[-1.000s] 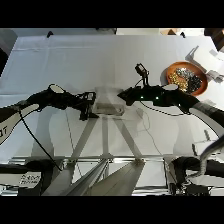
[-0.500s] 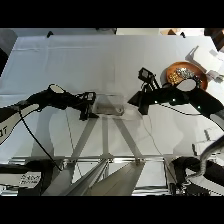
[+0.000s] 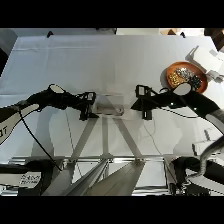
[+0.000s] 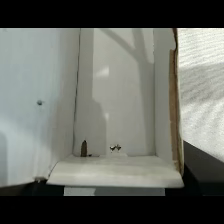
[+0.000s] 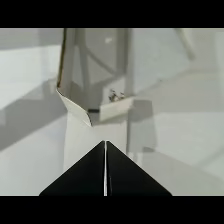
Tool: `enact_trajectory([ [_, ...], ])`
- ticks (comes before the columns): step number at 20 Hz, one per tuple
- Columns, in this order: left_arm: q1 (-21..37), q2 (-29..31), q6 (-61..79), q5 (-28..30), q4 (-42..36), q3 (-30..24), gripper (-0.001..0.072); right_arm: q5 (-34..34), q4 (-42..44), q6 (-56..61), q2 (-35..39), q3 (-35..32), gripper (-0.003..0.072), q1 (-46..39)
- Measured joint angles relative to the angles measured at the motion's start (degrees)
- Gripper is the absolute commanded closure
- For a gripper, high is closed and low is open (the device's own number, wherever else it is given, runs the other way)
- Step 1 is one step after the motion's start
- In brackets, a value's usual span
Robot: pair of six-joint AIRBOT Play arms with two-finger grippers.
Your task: Fold the box and place the chain.
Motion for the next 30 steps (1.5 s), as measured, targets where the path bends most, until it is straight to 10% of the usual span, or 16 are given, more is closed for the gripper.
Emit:
enact_trajectory([
  [13,0.00,0.00,0.00,0.00,0.02,0.00,0.0500,-8.52,6.75,-4.37,-5.35,-0.07,0.0666,6.47],
  [17,0.00,0.00,-0.04,-0.02,0.00,0.00,0.0500,-8.70,7.10,-4.72,-5.40,-0.07,0.0351,7.13],
  [19,0.00,0.00,-0.11,-0.02,0.00,0.00,0.0500,-8.79,7.23,-4.79,-5.40,-0.11,0.0389,7.30],
  [21,0.00,0.00,0.00,-0.02,0.02,0.00,0.0500,-9.16,7.37,-4.83,-5.40,-0.09,0.0668,7.34],
  [30,0.00,0.00,0.02,-0.02,0.02,0.00,0.0500,-14.99,4.37,0.04,-4.90,-0.09,0.0671,7.37],
])
